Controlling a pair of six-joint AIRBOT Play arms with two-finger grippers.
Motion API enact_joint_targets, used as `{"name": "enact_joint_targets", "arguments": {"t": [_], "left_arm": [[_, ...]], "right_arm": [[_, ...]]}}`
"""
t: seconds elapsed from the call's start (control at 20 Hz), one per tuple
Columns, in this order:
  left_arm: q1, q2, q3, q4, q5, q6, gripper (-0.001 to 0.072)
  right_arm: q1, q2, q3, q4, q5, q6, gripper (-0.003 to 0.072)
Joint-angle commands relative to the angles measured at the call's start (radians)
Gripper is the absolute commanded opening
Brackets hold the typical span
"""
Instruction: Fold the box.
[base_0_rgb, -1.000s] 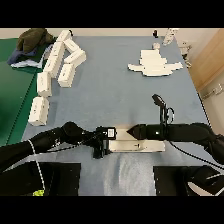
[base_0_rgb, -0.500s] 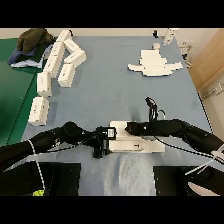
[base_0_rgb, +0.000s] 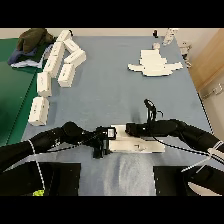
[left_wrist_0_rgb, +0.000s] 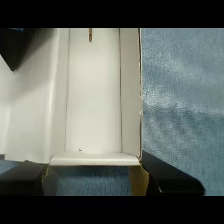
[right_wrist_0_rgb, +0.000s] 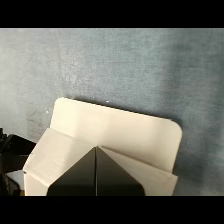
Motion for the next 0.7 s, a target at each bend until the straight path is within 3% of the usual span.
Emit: {"name": "enact_joint_targets", "arguments": {"t": [0.0, 0.2, 0.4, 0.45, 0.6, 0.65], "left_arm": [[0.0, -0.001, 0.0, 0.0, 0.0, 0.0, 0.051], [0.0, -0.001, 0.0, 0.0, 0.0, 0.0, 0.051], [0.0, -0.001, 0.0, 0.0, 0.0, 0.0, 0.0509], [0.0, -0.001, 0.0, 0.0, 0.0, 0.0, 0.051], [0.0, -0.001, 0.0, 0.0, 0.0, 0.0, 0.0509], [0.0, -0.001, 0.0, 0.0, 0.0, 0.0, 0.051]], "right_arm": [[0.001, 0.006, 0.0, -0.003, -0.006, -0.001, 0.0003], [0.0, 0.12, 0.029, -0.094, -0.07, -0.001, 0.0004], [0.0, 0.321, 0.097, -0.24, -0.284, -0.04, 0.0005], [0.0, 0.37, 0.102, -0.244, -0.351, -0.097, 0.0055], [0.0, 0.494, 0.102, -0.267, -0.6, -0.313, 0.0334], [0.0, 0.513, 0.102, -0.311, -0.674, -0.355, 0.0371]]}}
